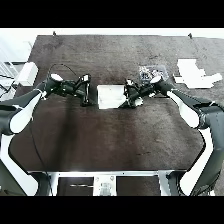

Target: Fold the box and place the chain.

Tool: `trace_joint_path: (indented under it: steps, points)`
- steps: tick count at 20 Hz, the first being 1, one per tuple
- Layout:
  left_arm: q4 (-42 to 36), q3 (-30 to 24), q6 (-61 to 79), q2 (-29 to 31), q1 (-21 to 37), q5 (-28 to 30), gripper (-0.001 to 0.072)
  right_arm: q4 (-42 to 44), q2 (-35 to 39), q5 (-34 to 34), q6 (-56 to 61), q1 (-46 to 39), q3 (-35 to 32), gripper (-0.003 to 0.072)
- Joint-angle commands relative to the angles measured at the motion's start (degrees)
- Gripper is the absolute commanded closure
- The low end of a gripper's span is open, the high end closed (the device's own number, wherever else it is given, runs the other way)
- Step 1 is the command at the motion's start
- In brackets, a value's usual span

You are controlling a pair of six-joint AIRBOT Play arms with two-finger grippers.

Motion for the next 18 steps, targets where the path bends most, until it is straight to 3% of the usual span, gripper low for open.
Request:
trace_joint_path:
  steps: [1,7,18]
  points:
    - [0.3,0.0,0.0,0.0,-1.0,2.1,-0.0011,0.1,0.0,0.0,0.1,0.1,0.0,0.018]
    - [3.9,0.0,-1.7,0.0,-1.1,0.1,-0.0011,0.1,0.0,0.0,0.0,0.1,0.0,0.018]
    - [2.3,0.0,-0.2,0.0,-1.1,-1.5,-0.0011,0.1,0.0,0.0,0.1,0.0,0.0,0.018]
